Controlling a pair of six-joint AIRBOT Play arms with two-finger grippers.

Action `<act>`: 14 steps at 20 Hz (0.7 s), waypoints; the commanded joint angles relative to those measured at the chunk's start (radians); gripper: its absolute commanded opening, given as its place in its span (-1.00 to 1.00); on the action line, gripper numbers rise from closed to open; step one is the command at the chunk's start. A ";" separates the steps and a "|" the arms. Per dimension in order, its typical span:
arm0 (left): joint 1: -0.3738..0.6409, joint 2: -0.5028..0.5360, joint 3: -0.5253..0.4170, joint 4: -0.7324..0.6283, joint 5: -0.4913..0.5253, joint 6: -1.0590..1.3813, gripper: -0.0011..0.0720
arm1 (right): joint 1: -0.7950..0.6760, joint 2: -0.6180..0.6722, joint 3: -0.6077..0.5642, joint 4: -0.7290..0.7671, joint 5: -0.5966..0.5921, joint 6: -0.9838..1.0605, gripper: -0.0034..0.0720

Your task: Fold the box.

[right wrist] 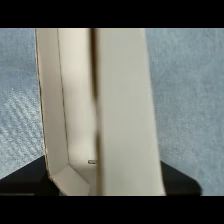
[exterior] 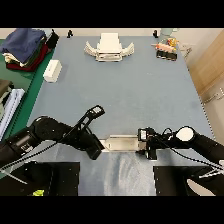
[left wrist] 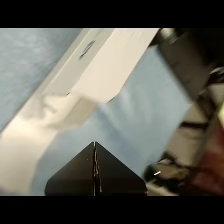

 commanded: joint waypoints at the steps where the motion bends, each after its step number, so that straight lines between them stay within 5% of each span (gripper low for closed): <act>1: -0.056 -0.081 0.005 -0.230 0.164 -0.093 -0.93 | 0.001 0.000 0.001 0.000 0.000 0.000 0.43; 8: -0.031 -0.304 0.088 -0.255 0.471 -0.243 -0.93 | 0.001 0.000 0.001 0.000 0.000 0.000 0.43; 14: 0.036 -0.453 0.088 -0.255 0.370 -0.325 -0.93 | 0.001 0.000 0.001 0.000 0.000 0.000 0.43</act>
